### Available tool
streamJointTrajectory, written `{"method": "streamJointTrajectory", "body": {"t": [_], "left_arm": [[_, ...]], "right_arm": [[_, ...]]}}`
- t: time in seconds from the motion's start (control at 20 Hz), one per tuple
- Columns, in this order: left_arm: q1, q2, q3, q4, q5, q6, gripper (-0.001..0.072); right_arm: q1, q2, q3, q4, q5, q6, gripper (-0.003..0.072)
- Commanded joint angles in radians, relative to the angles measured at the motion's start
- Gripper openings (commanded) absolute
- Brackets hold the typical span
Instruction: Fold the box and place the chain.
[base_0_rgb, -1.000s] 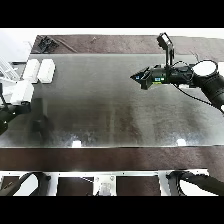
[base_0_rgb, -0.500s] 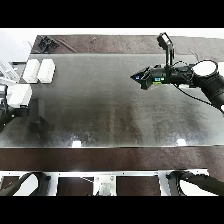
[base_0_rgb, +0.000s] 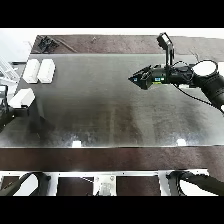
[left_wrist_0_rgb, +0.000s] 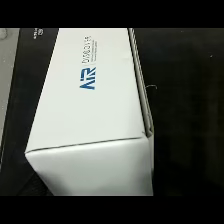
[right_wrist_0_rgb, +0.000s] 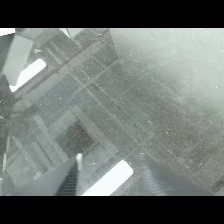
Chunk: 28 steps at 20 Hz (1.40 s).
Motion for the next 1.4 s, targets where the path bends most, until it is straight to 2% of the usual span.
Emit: {"method": "streamJointTrajectory", "body": {"t": [0.0, 0.15, 0.25, 0.55, 0.65, 0.8, 0.85, 1.1, 1.35], "left_arm": [[0.001, 0.003, 0.003, 0.05, 0.024, -0.007, 0.072], [0.001, 0.003, 0.056, 0.114, -0.046, -0.019, 0.072], [0.001, 0.003, 0.108, 0.121, -0.093, -0.029, 0.072], [0.006, 0.0, 0.098, 0.13, -0.04, -0.086, 0.072], [0.049, -0.008, 0.095, 0.13, -0.114, -0.114, 0.072], [0.12, -0.044, 0.094, 0.132, -0.294, -0.185, 0.072], [0.127, -0.045, 0.095, 0.132, -0.32, -0.195, 0.072], [0.127, -0.048, 0.094, 0.29, -0.408, -0.345, 0.072], [0.127, 0.029, 0.123, 0.298, -0.438, -0.365, 0.072]], "right_arm": [[0.0, 0.0, 0.0, 0.001, 0.001, 0.001, 0.0507], [0.0, 0.0, 0.0, 0.001, 0.001, 0.001, 0.0517], [0.0, 0.0, 0.0, 0.001, 0.0, 0.001, 0.0555], [0.001, 0.0, 0.0, 0.046, -0.001, 0.001, 0.0555], [0.001, 0.0, 0.0, 0.058, -0.001, 0.0, 0.0555], [0.001, 0.0, 0.0, 0.064, 0.0, 0.001, 0.0554], [0.001, 0.0, 0.0, 0.066, 0.0, 0.001, 0.0555], [0.001, 0.0, 0.0, 0.098, -0.005, 0.001, 0.0555], [-0.001, 0.0, 0.001, 0.098, -0.006, 0.0, 0.0554]]}}
